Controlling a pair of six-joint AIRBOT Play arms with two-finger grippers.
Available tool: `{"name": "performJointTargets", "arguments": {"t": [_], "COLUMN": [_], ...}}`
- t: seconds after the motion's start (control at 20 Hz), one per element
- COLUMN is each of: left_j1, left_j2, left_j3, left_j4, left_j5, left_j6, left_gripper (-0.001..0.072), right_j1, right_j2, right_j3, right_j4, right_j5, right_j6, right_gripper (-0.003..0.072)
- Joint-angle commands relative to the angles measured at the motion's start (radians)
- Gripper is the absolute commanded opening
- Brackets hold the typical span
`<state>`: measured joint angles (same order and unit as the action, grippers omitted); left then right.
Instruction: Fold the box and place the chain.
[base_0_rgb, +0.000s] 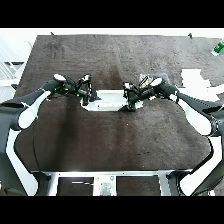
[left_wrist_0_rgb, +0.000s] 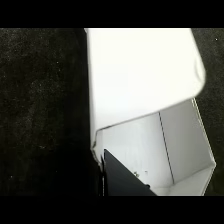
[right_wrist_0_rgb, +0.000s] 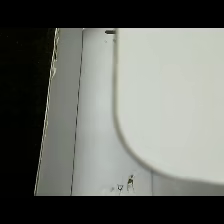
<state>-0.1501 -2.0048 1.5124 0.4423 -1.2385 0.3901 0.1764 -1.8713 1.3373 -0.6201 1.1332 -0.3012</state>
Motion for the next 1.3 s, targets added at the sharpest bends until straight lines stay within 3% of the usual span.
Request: {"name": "performJointTargets", "arguments": {"t": [0.0,0.85,0.95,1.05,1.25], "left_j1": [-0.001,-0.001,-0.001,-0.001,-0.001], "left_j2": [0.000,0.000,0.000,0.000,0.000], "left_j3": [0.001,0.001,0.001,0.001,0.001], "left_j4": [0.000,0.000,0.000,0.000,0.000], "left_j5": [0.000,0.001,0.001,0.001,0.009], "left_j6": [0.000,0.000,0.000,0.000,0.000], "left_gripper": [0.0017,0.0016,0.0017,0.0017,0.0017], "right_j1": [0.000,-0.001,-0.008,-0.019,-0.024], "right_j2": [-0.005,-0.023,-0.023,-0.023,-0.023], "right_j3": [0.003,0.003,0.003,0.003,0.003], "right_j4": [-0.001,-0.001,0.000,0.001,0.002], "right_j5": [0.003,0.002,0.003,0.013,0.017], "right_j6": [0.005,0.013,0.013,0.013,0.012], "right_gripper": [0.0644,0.0630,0.0624,0.0571,0.0571]}}
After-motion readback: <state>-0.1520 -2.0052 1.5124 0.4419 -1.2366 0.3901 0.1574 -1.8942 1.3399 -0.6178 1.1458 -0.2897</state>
